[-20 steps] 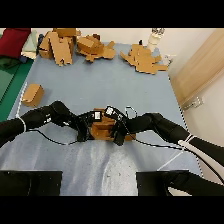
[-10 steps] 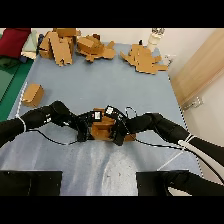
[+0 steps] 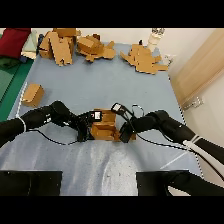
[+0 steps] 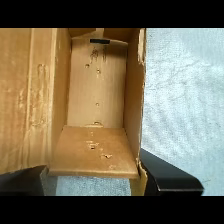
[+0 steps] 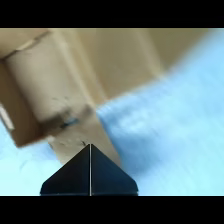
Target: Fold the box.
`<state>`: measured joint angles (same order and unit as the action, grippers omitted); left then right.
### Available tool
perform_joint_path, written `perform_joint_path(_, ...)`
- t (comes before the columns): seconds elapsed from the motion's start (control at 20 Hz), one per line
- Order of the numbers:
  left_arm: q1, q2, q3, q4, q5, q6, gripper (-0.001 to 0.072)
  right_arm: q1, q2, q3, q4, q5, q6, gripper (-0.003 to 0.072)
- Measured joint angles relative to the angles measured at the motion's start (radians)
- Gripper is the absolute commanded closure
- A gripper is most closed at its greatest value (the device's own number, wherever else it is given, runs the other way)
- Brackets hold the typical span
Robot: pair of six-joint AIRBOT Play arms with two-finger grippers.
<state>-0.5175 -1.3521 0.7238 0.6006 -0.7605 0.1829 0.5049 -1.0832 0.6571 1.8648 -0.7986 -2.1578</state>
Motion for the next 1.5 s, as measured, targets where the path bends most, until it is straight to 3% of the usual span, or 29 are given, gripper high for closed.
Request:
perform_joint_path(0.3, 0.0, 0.0, 0.0, 0.001, -0.001, 0.001, 0.0391, -0.167, 0.151, -0.04, -0.251, -0.122, 0.476, 0.0681)
perform_joint_path(0.4, 0.0, 0.0, 0.0, 0.001, -0.001, 0.001, 0.0391, -0.238, 0.174, -0.09, -0.267, -0.154, 0.596, 0.0682)
perform_joint_path(0.65, 0.0, 0.0, 0.0, 0.001, -0.001, 0.003, 0.0391, -0.284, 0.174, -0.212, -0.012, -0.067, 0.623, 0.0682)
perform_joint_path(1.0, 0.0, 0.0, 0.0, 0.002, -0.002, 0.003, 0.0391, -0.17, 0.133, -0.255, 0.23, 0.06, 0.585, 0.0682)
perform_joint_path(1.5, 0.0, 0.0, 0.0, 0.001, -0.002, 0.002, 0.0392, -0.071, 0.144, -0.196, 0.294, 0.089, 0.586, 0.0681)
